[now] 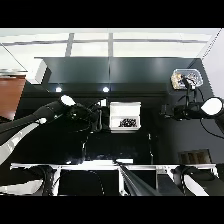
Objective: Fold the box and place the chain.
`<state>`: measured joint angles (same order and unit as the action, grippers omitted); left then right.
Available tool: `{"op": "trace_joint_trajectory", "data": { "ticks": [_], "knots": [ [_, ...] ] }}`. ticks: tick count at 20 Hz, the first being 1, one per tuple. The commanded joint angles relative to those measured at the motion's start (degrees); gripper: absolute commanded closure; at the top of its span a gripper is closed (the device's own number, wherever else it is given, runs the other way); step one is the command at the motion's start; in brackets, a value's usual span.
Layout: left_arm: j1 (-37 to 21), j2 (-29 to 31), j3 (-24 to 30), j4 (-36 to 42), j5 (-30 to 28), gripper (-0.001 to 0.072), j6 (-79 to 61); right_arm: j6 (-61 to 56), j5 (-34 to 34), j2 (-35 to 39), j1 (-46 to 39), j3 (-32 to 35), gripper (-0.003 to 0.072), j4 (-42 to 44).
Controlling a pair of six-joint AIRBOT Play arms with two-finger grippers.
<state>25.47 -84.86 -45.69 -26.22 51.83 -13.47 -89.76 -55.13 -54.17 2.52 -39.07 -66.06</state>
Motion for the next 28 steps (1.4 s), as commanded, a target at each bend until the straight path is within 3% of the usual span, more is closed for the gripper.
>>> {"op": "trace_joint_trajectory", "data": {
  "ticks": [1,10,11,14,15,16,17,18,20,22,25,28],
  "knots": [
    [0.22,-0.04,0.00,0.26,-0.39,-0.0007,0.24,0.00,0.02,0.00,0.44,0.04,0.0315,-0.11],
    [0.74,-0.04,-0.07,0.00,-0.94,0.0018,0.42,0.00,7.82,-0.04,5.40,0.04,0.0315,-0.20],
    [0.94,-0.04,-0.09,-0.11,-0.96,0.0055,0.42,0.00,7.82,-0.04,5.38,0.04,0.0315,-0.24],
    [0.92,-0.04,-0.09,0.04,-1.27,0.0395,0.44,0.00,7.89,-0.04,5.38,0.04,0.0314,-0.22],
    [0.94,-0.04,-0.09,-0.02,-1.25,0.0428,0.44,0.00,7.89,-0.04,5.40,0.04,0.0314,-0.20],
    [0.94,-0.04,-0.09,-0.04,-1.22,0.0428,0.44,0.00,8.37,-0.04,5.40,0.04,0.0311,-0.17],
    [0.94,-0.04,-0.09,-0.04,-1.22,0.0427,0.44,0.09,9.79,-0.04,5.40,0.04,0.0085,0.70],
    [0.94,-0.04,-0.09,-0.04,-1.20,0.0428,0.44,0.90,12.50,-0.33,5.35,-0.11,-0.0019,3.63],
    [0.94,-0.04,-0.09,-0.09,-1.05,0.0428,0.42,6.40,16.39,-3.54,5.35,-2.99,-0.0017,13.11],
    [0.94,-0.04,-0.09,-0.07,-1.05,0.0428,0.42,13.88,16.17,-9.94,5.42,-8.48,-0.0017,22.77],
    [0.94,-0.04,-0.09,-0.07,-1.07,0.0427,0.42,31.41,8.31,-20.11,6.88,-14.45,-0.0016,31.67],
    [0.94,-0.04,-0.09,-0.07,-1.05,0.0427,0.42,44.74,-2.34,-22.01,7.34,-14.86,-0.0016,31.52]
  ]
}}
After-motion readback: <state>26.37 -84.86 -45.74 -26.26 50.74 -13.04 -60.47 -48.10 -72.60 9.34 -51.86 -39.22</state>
